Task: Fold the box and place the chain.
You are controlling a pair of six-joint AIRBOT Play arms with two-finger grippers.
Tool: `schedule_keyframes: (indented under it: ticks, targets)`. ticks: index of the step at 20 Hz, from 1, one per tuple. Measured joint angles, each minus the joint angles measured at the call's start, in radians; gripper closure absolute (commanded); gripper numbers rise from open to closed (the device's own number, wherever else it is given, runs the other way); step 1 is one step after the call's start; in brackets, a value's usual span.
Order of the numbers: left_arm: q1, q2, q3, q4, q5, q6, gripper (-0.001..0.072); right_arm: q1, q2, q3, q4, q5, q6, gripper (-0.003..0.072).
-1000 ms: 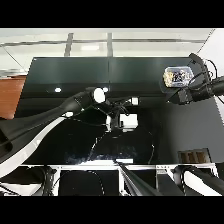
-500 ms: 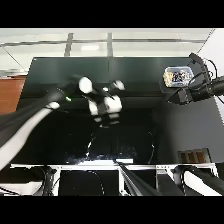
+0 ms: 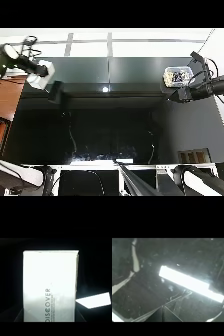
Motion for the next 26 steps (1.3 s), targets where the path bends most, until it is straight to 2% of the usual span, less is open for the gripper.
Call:
schedule_keyframes:
  ticks: [2,5,6,7,11,14,15,17,20,22,24,26]
  targets:
    - [0.040,-0.090,0.099,0.025,-0.007,-0.030,0.0356,0.024,0.000,0.000,-0.008,-0.026,0.018,0.0670]
    - [0.068,-0.196,0.199,0.077,-0.014,-0.076,0.0340,0.055,0.000,0.000,-0.018,-0.077,0.038,0.0670]
    - [0.070,-0.220,0.222,0.088,-0.024,-0.084,0.0151,0.060,0.000,-0.001,-0.021,-0.089,0.047,0.0670]
    - [0.068,-0.235,0.241,0.092,-0.021,-0.092,-0.0005,0.064,0.000,-0.001,-0.022,-0.098,0.055,0.0670]
    - [0.039,-0.256,0.340,0.146,-0.087,-0.113,-0.0004,0.072,0.000,-0.001,-0.029,-0.117,0.065,0.0670]
    - [0.016,-0.188,0.376,0.180,-0.144,-0.169,0.0001,0.074,0.000,-0.001,-0.031,-0.122,0.070,0.0670]
    - [0.010,-0.157,0.379,0.186,-0.175,-0.194,0.0061,0.074,0.000,-0.001,-0.031,-0.125,0.070,0.0670]
    - [-0.002,-0.084,0.374,0.188,-0.247,-0.246,0.0671,0.074,0.000,-0.001,-0.032,-0.129,0.070,0.0670]
    - [-0.012,0.020,0.331,0.156,-0.396,-0.322,0.0684,0.074,0.020,-0.001,-0.032,-0.117,0.070,0.0672]
    - [-0.026,0.103,0.262,0.080,-0.463,-0.351,0.0684,0.074,0.065,-0.010,-0.056,-0.114,0.062,0.0672]
    - [-0.066,0.219,0.139,0.000,-0.451,-0.357,0.0684,0.069,0.133,-0.050,-0.093,-0.165,0.048,0.0672]
    - [-0.122,0.372,-0.055,-0.040,-0.357,-0.361,0.0683,0.060,0.199,-0.130,-0.118,-0.271,0.033,0.0671]
